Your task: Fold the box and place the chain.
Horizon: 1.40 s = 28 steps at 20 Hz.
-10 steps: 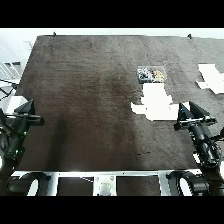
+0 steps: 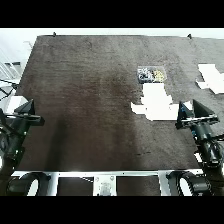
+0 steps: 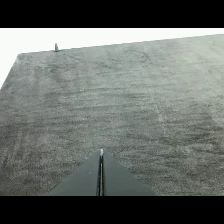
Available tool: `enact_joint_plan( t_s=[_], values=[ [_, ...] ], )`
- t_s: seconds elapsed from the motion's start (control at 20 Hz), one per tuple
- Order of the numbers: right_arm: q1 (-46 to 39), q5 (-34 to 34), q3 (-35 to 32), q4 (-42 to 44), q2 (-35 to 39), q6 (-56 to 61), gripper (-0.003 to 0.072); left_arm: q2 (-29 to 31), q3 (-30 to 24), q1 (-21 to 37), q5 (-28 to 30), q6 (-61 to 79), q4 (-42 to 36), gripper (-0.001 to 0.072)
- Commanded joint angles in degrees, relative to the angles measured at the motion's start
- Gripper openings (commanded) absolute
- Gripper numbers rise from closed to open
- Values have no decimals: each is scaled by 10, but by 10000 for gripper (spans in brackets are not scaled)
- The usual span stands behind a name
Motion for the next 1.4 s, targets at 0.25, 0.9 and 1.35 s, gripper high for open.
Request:
enact_joint_plan(
  t_s=[0.25,0.9,1.35],
  values=[
    [-1,-90,171,3,-259,23,529,0,0,0,0,0,0,21],
    [-405,467,470,-413,-655,493,569,0,0,0,0,0,0,21],
    [-441,815,874,-594,-995,579,568,0,0,0,0,0,0,21]
  ],
)
